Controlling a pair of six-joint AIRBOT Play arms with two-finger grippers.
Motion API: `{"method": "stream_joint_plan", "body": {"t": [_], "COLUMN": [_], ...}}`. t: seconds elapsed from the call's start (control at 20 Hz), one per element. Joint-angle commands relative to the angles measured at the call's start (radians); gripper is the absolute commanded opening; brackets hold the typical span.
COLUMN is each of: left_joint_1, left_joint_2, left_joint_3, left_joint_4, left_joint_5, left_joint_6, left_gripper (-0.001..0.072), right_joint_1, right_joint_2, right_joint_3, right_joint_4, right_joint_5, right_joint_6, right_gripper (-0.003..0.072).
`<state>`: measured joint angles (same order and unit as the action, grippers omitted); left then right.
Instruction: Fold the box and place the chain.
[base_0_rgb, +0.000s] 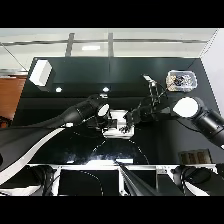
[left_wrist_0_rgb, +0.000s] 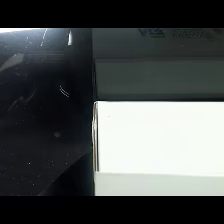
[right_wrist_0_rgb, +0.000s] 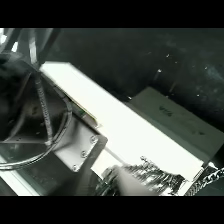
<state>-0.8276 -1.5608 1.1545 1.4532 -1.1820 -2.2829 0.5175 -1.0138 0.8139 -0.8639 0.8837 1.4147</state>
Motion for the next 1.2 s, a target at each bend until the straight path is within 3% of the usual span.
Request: {"method": "stream_joint_plan", "body": {"t": [0.0,0.25,0.3,0.4,0.45,0.5,0.65,0.85,1.0,1.15], "left_joint_1": [0.000,0.000,0.000,0.000,0.000,0.000,0.000,0.000,0.000,0.000], "left_joint_2": [0.000,0.000,0.000,0.000,0.000,0.000,0.000,0.000,0.000,0.000], "left_joint_3": [0.000,0.000,0.000,0.000,0.000,0.000,0.000,0.000,0.000,0.000], "left_joint_4": [0.000,0.000,0.000,0.000,0.000,0.000,0.000,-0.003,-0.009,-0.013], "left_joint_5": [0.002,0.002,0.002,0.013,0.014,0.014,0.020,0.018,0.019,0.020], "left_joint_6": [0.000,0.000,0.000,-0.001,-0.001,-0.002,-0.003,-0.003,-0.003,-0.003], "left_gripper": [0.0028,0.0028,0.0028,0.0028,0.0028,0.0028,0.0028,0.0028,0.0028,0.0028], "right_joint_1": [-0.005,-0.279,-0.345,-0.439,-0.473,-0.504,-0.534,-0.536,-0.536,-0.539], "right_joint_2": [-0.009,0.066,0.067,0.057,0.041,0.007,-0.161,-0.409,-0.530,-0.587], "right_joint_3": [-0.018,0.020,0.018,-0.031,-0.061,-0.077,-0.030,0.169,0.283,0.312], "right_joint_4": [-0.020,-0.236,-0.344,-0.584,-0.670,-0.702,-0.640,-0.506,-0.371,-0.348], "right_joint_5": [-0.027,0.143,0.141,0.006,-0.071,-0.130,-0.222,-0.234,-0.235,-0.242], "right_joint_6": [0.010,0.010,0.024,0.172,0.261,0.304,0.345,0.429,0.430,0.430], "right_gripper": [0.0357,0.0355,0.0354,0.0356,0.0407,0.0712,0.0720,0.0720,0.0720,0.0720]}}
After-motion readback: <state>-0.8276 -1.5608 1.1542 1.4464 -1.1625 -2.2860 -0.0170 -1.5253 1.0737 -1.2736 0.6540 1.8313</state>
